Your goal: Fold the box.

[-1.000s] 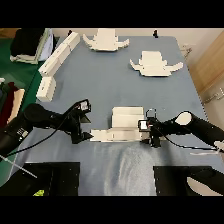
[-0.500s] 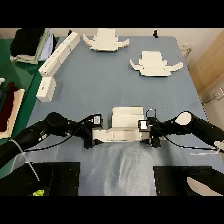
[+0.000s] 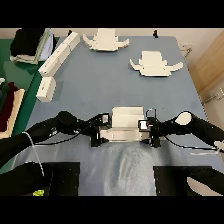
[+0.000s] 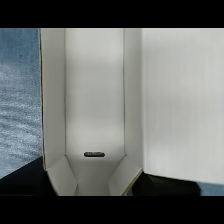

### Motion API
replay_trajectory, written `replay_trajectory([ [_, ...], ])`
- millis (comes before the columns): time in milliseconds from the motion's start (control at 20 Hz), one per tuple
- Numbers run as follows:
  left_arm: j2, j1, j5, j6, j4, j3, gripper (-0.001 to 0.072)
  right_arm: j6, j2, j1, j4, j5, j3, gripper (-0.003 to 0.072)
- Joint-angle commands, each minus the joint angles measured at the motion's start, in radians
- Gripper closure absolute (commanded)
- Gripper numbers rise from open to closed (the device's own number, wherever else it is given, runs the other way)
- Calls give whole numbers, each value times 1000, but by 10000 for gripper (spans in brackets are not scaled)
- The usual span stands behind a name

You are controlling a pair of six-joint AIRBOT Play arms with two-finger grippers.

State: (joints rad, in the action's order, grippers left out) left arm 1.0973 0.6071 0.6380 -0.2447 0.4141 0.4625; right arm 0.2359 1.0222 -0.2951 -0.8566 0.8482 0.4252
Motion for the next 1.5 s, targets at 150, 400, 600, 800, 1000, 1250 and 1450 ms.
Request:
replay_trajectory([
  [150, 20, 43, -37, -20, -33, 10, 297, 0, 1, 1, 0, 0, 0, 178],
  [400, 20, 48, -38, -21, -52, 12, 486, 0, 1, 1, 0, 0, 0, 178],
  [600, 20, 64, -75, -35, -107, 17, 487, 0, 1, 1, 0, 0, 0, 178],
  [800, 40, 106, -98, -84, -189, 24, 488, 0, 1, 1, 0, 0, 0, 178],
  [1000, 51, 117, -115, -84, -217, 37, 605, 0, 1, 1, 0, 0, 0, 178],
  [1250, 51, 126, -115, -84, -216, 37, 501, 0, 1, 1, 0, 0, 0, 178],
  [1450, 51, 127, -108, -80, -207, 35, 262, 0, 1, 1, 0, 0, 0, 178],
])
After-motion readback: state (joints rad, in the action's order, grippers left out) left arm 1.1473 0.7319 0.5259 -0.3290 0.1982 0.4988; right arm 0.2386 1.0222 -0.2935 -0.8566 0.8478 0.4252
